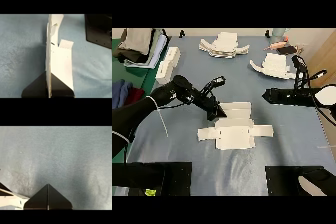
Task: Fold the box.
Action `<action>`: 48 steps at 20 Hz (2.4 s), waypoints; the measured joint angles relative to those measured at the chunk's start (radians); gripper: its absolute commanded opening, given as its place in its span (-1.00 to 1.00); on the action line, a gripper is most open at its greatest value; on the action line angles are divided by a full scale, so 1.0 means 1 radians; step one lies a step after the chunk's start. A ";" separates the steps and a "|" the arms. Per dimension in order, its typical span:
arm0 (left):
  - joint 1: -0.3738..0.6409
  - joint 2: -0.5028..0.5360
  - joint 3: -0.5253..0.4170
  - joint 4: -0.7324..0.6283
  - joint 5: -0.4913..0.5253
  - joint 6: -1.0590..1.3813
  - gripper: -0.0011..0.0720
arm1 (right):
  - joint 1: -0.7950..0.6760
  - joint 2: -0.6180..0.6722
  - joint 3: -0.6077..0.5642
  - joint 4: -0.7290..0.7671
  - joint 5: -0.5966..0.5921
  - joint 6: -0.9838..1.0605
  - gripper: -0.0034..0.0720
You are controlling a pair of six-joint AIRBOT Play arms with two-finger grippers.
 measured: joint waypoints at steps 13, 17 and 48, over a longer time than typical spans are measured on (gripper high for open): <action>-0.253 0.267 -0.340 -0.064 0.475 0.174 -0.93 | 0.004 0.000 0.000 -0.010 0.001 -0.014 -0.91; -0.283 0.275 -0.367 -0.064 0.552 0.180 -0.93 | 0.021 0.000 0.000 -0.019 0.000 -0.015 -0.91; -0.389 0.325 -0.437 -0.068 0.689 0.296 -0.93 | 0.036 0.000 0.000 -0.026 -0.016 -0.015 -0.91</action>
